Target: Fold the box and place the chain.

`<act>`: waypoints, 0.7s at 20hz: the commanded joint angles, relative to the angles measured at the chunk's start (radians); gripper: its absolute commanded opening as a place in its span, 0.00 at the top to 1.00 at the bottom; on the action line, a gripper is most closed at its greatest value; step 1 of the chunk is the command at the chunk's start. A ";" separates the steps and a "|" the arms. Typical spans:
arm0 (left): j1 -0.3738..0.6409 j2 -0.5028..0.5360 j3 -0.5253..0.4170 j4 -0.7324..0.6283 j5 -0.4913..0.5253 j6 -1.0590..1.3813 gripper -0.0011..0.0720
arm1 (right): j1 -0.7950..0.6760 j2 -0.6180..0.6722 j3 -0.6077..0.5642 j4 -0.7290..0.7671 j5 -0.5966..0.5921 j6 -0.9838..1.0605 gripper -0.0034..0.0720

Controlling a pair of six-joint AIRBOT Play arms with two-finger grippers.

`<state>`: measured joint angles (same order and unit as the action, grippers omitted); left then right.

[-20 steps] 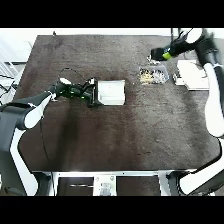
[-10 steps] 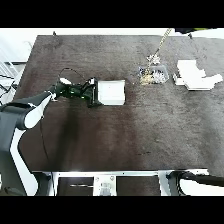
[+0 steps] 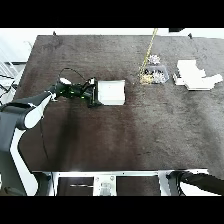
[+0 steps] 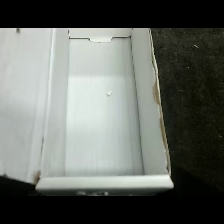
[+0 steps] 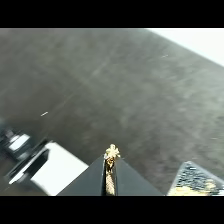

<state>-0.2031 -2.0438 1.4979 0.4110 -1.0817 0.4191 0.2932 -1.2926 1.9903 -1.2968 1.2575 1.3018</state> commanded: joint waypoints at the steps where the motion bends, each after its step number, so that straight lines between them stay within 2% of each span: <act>1: 0.000 -0.001 0.000 0.000 0.000 0.000 0.53 | 0.085 0.005 -0.067 0.000 0.018 -0.001 0.94; 4: 0.000 0.000 0.000 0.000 0.000 0.000 0.53 | 0.143 -0.006 -0.160 0.008 -0.008 -0.001 0.94; 9: 0.000 -0.001 0.000 0.000 0.000 0.000 0.52 | 0.192 -0.041 -0.332 0.033 -0.174 -0.001 0.94; 14: 0.000 0.000 0.000 0.000 0.000 0.000 0.53 | 0.192 -0.155 -0.423 0.068 -0.311 -0.002 0.95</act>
<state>-0.2031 -2.0438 1.4979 0.4110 -1.0821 0.4191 0.4793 -1.3891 1.6203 -1.2472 1.0424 1.3003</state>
